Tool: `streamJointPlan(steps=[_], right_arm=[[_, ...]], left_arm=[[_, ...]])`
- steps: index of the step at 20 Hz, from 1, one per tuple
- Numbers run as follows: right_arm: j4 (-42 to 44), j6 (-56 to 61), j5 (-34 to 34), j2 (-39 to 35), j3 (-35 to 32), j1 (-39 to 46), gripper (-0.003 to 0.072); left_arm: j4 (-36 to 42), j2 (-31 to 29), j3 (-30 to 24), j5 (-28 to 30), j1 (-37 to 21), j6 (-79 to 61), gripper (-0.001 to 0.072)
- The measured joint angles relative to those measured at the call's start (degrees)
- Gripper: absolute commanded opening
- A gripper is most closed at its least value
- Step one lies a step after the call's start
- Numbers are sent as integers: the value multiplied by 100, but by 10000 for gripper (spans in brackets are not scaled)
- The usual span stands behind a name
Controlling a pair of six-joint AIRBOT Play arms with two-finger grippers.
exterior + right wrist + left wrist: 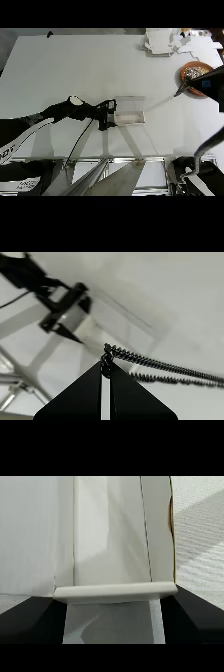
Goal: Fold the box and place the chain.
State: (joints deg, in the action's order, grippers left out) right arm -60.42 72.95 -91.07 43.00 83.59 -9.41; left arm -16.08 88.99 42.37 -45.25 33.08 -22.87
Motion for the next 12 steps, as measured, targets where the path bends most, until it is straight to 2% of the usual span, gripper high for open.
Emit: streamJointPlan(steps=[3, 6, 12], right_arm=[[197, 37, 238, -98, -24, -518, 18], [363, 39, 815, -133, -284, -1067, 18], [-151, -76, 1996, -149, -1674, -1696, 18]], left_arm=[[0, 0, 0, 0, 0, 0, 208], [0, 0, 0, 0, 0, 0, 208], [0, 0, 0, 0, 0, 0, 208]])
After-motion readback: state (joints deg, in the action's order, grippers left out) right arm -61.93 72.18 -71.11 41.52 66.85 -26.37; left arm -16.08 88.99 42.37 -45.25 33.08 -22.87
